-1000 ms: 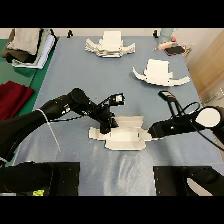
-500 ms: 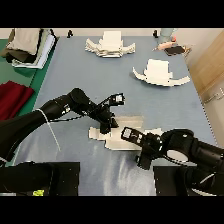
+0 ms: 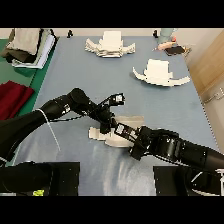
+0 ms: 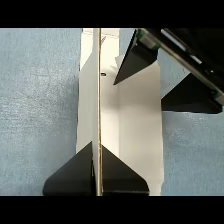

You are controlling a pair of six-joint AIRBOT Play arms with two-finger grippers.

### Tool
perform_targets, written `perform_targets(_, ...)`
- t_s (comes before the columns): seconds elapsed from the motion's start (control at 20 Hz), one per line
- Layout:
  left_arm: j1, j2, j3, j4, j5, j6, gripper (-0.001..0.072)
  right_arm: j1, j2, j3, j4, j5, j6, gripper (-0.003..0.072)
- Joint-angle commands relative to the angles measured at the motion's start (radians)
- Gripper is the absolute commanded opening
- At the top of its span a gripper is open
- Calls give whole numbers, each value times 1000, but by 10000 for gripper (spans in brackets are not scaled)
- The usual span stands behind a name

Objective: Fold the box.

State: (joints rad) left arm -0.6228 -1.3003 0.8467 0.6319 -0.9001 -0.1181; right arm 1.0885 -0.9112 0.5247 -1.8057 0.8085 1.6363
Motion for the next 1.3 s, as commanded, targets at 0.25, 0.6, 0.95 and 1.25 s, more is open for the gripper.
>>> perform_targets(0.25,0,-1,0,0,0,0,18,2,45,45,-169,134,356,619)
perform_targets(0.6,0,-1,0,0,0,0,18,2,44,45,-171,153,380,713)
perform_targets(0.95,-1,-1,0,0,0,0,18,-104,50,45,-94,107,170,716)
perform_targets(1.25,-1,-1,0,0,0,0,18,-456,56,42,555,36,-708,716)
